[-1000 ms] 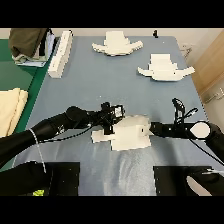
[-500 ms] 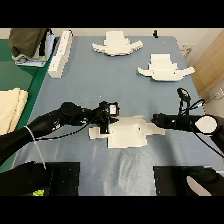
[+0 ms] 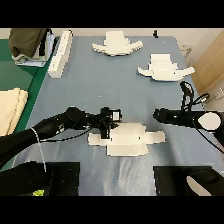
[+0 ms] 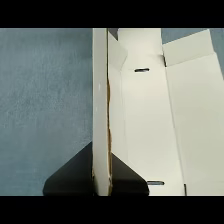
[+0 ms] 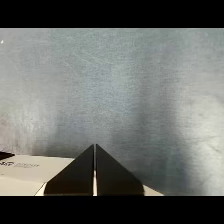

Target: Fold the box.

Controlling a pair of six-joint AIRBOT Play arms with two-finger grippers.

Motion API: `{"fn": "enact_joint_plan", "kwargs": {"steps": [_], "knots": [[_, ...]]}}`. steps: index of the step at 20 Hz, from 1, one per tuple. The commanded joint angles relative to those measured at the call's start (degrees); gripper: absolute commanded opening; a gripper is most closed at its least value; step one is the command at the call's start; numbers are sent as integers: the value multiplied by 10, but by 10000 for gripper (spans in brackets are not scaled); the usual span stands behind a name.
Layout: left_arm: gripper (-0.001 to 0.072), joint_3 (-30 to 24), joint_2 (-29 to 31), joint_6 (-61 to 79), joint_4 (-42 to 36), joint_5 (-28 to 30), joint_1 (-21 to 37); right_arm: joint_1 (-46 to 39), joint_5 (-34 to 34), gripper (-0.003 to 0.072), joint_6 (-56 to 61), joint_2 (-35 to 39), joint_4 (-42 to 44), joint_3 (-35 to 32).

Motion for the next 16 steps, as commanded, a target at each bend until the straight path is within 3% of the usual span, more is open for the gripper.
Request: {"fn": "enact_joint_plan", "kwargs": {"steps": [1, 4, 7, 12, 16], "knots": [[12, 0, 19, 5, 3, 40, -6, 0, -2, 18, 0, 0, -3, 2], [12, 17, 49, 5, 6, 50, 6, 0, -9, 19, 0, 0, -6, 2], [12, 26, 30, 27, 25, 38, 36, 0, -27, 18, 0, 0, -5, 2], [13, 25, 2, 28, 14, -33, 50, 0, -31, 19, 0, 0, -6, 2], [13, 5, -2, 28, -4, -10, 37, 0, -39, 18, 0, 0, -7, 2]]}}
